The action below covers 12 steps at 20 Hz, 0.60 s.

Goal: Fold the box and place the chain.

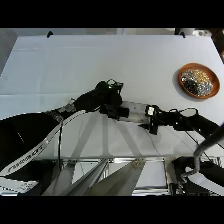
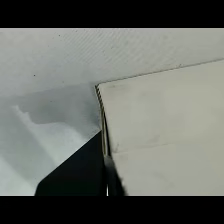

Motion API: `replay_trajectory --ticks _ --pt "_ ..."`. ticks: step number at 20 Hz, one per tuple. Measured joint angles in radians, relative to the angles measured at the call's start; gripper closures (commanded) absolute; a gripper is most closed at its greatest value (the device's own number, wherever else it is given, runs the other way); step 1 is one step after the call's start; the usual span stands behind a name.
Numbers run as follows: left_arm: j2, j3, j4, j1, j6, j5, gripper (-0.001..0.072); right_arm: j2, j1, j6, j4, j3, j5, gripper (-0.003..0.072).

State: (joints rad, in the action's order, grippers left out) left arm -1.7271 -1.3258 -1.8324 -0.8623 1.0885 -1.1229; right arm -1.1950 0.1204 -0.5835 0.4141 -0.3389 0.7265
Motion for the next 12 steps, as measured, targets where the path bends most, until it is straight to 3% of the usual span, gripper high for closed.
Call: replay_trajectory --ticks 5,6,8,12 --pt "-0.003 0.000 -0.002 -0.004 0.000 0.002 0.0691 0.000 0.000 -0.001 -0.001 0.000 -0.003 0.0323" --pt "-0.004 0.000 -0.002 -0.004 -0.003 0.003 0.0649 0.000 0.000 -0.001 -0.001 0.000 -0.003 0.0323" --pt "-0.009 0.001 -0.009 -0.006 -0.003 0.022 0.0449 0.000 0.000 -0.003 0.000 0.000 -0.006 0.0323" --pt "-0.006 0.001 -0.010 -0.006 -0.010 0.028 0.0436 0.000 0.000 -0.002 -0.002 0.000 -0.006 0.0323"
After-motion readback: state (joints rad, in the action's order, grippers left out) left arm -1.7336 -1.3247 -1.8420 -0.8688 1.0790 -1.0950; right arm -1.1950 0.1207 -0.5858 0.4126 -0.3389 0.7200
